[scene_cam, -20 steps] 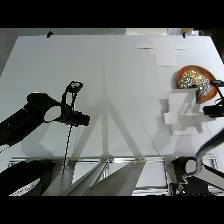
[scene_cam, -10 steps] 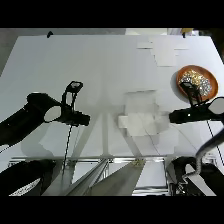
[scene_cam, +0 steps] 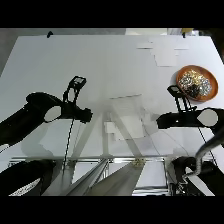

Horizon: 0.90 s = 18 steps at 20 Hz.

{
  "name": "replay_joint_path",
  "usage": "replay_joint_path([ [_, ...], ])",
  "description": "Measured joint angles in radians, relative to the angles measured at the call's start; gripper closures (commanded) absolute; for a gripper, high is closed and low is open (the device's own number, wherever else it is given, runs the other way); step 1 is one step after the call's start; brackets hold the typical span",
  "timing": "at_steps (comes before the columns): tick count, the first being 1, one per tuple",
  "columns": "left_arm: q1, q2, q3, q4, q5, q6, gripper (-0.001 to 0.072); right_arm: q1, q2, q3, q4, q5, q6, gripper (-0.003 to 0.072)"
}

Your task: Fold the box and place the chain.

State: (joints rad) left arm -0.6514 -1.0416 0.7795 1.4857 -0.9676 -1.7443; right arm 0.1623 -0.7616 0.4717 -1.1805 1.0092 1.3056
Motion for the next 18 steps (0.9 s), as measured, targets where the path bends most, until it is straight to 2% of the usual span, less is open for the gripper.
replay_joint_path([
  [2,0.039,-0.032,0.000,-0.191,0.055,0.235,0.0207,0.006,0.001,-0.002,0.003,-0.003,0.004,0.0673],
  [3,0.069,-0.059,0.000,-0.330,0.068,0.393,0.0207,0.008,0.002,-0.002,0.003,-0.004,0.004,0.0673],
  [7,0.189,-0.190,0.001,-0.877,0.024,0.974,0.0207,0.011,0.002,-0.002,0.006,-0.002,0.006,0.0673],
  [9,0.230,-0.256,0.003,-1.044,0.001,1.151,0.0207,0.012,0.002,-0.002,0.006,-0.001,0.006,0.0673],
  [14,0.264,-0.404,0.031,-1.239,-0.047,1.382,0.0208,0.012,0.002,-0.002,0.007,0.003,0.006,0.0673],
  [18,0.257,-0.509,0.083,-1.294,-0.101,1.450,0.0221,0.012,0.002,-0.002,0.007,0.005,0.006,0.0673],
])
